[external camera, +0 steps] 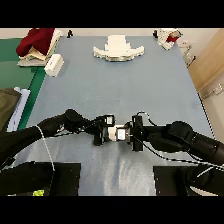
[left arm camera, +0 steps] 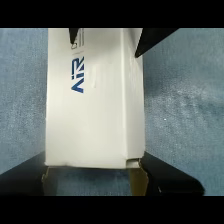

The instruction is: Fold the box.

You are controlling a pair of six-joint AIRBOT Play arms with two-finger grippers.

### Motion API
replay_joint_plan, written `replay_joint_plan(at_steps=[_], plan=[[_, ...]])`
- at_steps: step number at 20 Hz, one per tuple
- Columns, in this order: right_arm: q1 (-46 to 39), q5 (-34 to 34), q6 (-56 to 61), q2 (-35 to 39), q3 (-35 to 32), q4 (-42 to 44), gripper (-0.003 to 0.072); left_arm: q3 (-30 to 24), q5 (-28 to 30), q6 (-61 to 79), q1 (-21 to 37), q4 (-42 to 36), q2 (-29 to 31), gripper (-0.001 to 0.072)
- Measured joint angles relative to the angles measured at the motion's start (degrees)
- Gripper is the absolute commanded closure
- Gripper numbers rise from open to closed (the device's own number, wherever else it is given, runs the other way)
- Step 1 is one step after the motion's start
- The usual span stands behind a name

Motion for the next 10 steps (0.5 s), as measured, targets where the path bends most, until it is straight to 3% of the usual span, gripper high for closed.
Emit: replay_joint_plan(at_steps=[7, 9, 10], plan=[[-0.04, 0.07, 0.00, 0.17, 1.09, -0.72, 0.0270, 0.00, -0.04, 0.02, 0.00, 0.02, 0.00, 0.0290], [-0.09, -0.02, 0.00, 0.15, 1.20, -0.79, 0.0398, 0.00, -0.04, 0.00, 0.00, 0.02, 0.00, 0.0290], [-0.09, -0.04, 0.00, 0.11, 1.22, -0.79, 0.0398, 0.00, -0.04, 0.00, 0.00, 0.02, 0.00, 0.0290]])
